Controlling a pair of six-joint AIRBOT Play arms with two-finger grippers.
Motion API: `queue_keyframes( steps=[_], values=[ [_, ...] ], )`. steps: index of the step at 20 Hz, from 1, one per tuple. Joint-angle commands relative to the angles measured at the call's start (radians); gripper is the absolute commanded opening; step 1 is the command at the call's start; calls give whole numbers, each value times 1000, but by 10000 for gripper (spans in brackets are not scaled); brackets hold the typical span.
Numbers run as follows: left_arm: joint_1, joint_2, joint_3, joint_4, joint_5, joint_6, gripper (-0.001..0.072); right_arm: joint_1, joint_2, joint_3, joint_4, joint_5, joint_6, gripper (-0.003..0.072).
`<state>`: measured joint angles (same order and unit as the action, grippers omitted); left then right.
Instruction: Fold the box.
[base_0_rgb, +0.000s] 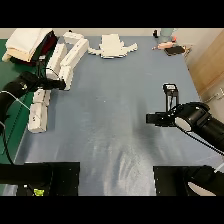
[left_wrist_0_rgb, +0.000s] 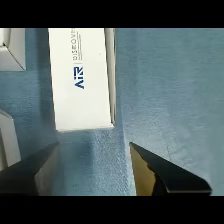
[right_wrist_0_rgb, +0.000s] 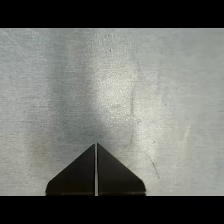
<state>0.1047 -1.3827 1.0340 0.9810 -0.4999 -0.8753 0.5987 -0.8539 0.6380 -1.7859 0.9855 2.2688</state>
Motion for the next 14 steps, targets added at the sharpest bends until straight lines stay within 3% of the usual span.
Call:
queue_keyframes(
  steps=[1, 2, 3, 8, 11, 14],
  values=[
    [8, 115, 1, 41, -162, -6, 447, 0, -1, 1, 26, 0, -28, 18],
    [8, 155, 1, 41, -222, -6, 161, 0, -1, 1, 28, -1, -29, 18],
    [8, 191, 1, 40, -273, -8, 16, 0, -1, 1, 27, -4, -29, 18],
    [-55, 356, 0, 37, -456, -99, 12, -1, -35, 67, 41, -59, -117, 3],
    [-219, 399, -10, 42, -489, -204, 12, -1, -160, 219, 79, -56, -218, 3],
    [-422, 391, -59, 96, -446, -336, 11, -1, -338, 403, 160, -36, -319, 3]
  ],
)
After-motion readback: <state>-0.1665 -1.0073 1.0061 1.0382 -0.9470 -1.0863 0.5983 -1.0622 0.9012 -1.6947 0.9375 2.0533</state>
